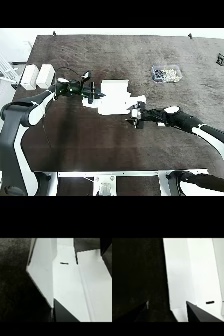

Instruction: Fold the box and place the chain.

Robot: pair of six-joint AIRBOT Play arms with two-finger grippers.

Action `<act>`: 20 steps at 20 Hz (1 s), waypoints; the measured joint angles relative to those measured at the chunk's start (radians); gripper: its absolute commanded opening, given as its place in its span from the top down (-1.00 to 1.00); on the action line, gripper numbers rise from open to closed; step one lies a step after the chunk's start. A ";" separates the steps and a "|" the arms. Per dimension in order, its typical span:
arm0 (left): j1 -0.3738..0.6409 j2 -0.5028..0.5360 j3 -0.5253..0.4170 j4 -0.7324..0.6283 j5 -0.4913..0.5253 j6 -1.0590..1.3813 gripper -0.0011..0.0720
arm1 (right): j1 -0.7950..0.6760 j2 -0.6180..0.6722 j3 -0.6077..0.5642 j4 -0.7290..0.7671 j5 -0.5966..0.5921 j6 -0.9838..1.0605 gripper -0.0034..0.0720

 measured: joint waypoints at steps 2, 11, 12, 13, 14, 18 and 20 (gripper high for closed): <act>0.000 0.000 0.000 0.000 0.000 0.000 0.91 | 0.005 -0.018 0.016 -0.002 -0.021 -0.003 -0.63; 0.000 0.000 0.000 0.000 0.000 0.000 0.91 | 0.009 -0.072 0.070 0.004 -0.082 -0.004 -0.63; 0.000 0.000 0.000 0.000 0.000 0.000 0.91 | 0.009 -0.079 0.077 0.005 -0.089 -0.003 -0.63; 0.000 0.000 0.000 0.000 0.000 0.000 0.91 | 0.009 -0.084 0.085 0.009 -0.093 -0.003 -0.63; 0.000 0.000 0.000 -0.001 0.000 0.000 0.91 | 0.009 -0.089 0.092 0.013 -0.093 -0.003 -0.63; 0.000 0.000 0.000 0.000 0.001 0.000 0.91 | 0.009 -0.091 0.122 0.050 -0.103 -0.002 -0.63; 0.000 0.000 0.000 0.000 -0.002 0.000 0.91 | 0.009 -0.071 0.130 0.066 -0.107 0.004 -0.61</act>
